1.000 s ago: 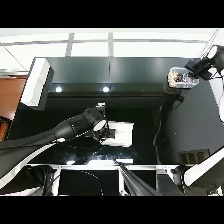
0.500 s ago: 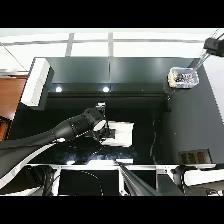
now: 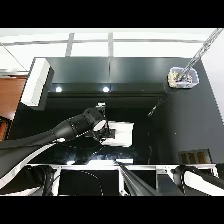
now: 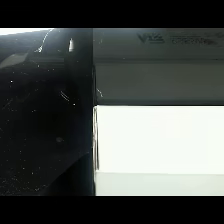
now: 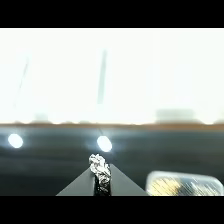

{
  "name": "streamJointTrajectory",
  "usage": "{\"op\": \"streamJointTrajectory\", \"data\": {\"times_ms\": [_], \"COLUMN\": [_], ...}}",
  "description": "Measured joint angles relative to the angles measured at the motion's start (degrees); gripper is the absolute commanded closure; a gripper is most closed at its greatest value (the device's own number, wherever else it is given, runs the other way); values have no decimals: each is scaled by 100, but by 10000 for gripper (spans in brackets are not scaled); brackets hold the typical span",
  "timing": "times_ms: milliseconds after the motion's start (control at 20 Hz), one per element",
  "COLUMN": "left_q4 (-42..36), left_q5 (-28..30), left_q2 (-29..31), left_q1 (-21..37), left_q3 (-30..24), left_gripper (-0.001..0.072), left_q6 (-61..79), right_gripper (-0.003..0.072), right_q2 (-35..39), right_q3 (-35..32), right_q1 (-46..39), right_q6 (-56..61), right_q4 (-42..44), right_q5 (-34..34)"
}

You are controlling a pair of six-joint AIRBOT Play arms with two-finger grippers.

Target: Fold the box and place the chain.

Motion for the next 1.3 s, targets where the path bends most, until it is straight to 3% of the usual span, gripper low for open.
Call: {"op": "streamJointTrajectory", "data": {"times_ms": [350, 650, 950, 1300], "left_q4": [0, -2, -20, -20], "left_q5": [11, 11, 9, 9], "left_q2": [0, 0, 0, 0], "left_q1": [-2, 0, -2, 0], "left_q3": [-2, -2, -2, -2], "left_gripper": [684, 684, 684, 684], "left_q6": [0, 0, 0, 0], "right_gripper": [686, 685, 685, 684], "right_q2": [992, 1711, 1904, 1928], "right_q3": [-175, -730, -855, -872], "right_q1": [122, 1134, 2002, 2732], "right_q6": [-55, -96, 160, 640], "right_q4": [857, 710, 496, 509], "right_q5": [232, 743, 1646, 2017]}}
